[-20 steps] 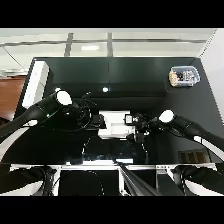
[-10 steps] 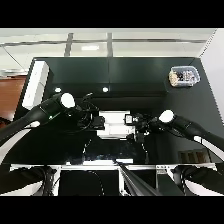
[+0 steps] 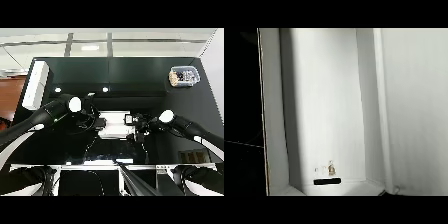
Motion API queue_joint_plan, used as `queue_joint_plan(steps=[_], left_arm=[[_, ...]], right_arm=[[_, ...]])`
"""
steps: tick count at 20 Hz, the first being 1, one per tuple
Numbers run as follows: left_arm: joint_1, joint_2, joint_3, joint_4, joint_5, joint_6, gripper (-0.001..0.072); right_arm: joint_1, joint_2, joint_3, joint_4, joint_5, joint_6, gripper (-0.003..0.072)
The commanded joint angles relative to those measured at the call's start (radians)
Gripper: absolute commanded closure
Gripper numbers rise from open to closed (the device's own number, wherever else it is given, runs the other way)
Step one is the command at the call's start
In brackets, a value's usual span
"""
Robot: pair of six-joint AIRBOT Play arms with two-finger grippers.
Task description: Fold the box and place the chain.
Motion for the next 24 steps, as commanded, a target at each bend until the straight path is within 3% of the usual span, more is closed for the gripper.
queue_joint_plan(steps=[1, 8, 20, 21, 22, 24], left_arm=[[-0.051, -0.002, 0.02, 0.1, 0.002, -0.126, 0.0358], [-0.174, -0.087, 0.122, 0.236, -0.045, -0.336, 0.0357], [-0.177, -0.114, 0.127, 0.243, -0.097, -0.442, 0.0359], [-0.177, -0.117, 0.128, 0.243, -0.1, -0.446, 0.0399], [-0.177, -0.118, 0.128, 0.243, -0.097, -0.446, 0.0567], [-0.177, -0.118, 0.132, 0.243, -0.09, -0.446, 0.0689]], right_arm=[[0.0, 0.0, 0.0, 0.0, 0.0, 0.0, 0.0494], [0.0, 0.0, 0.0, 0.0, 0.0, 0.0, 0.0494], [0.0, 0.0, 0.0, 0.0, 0.0, 0.0, 0.0494], [0.0, 0.0, 0.0, 0.0, 0.0, 0.0, 0.0494], [0.0, 0.0, 0.0, 0.0, 0.0, 0.0, 0.0494], [0.0, 0.0, 0.0, 0.0, 0.0, 0.0, 0.0494]])
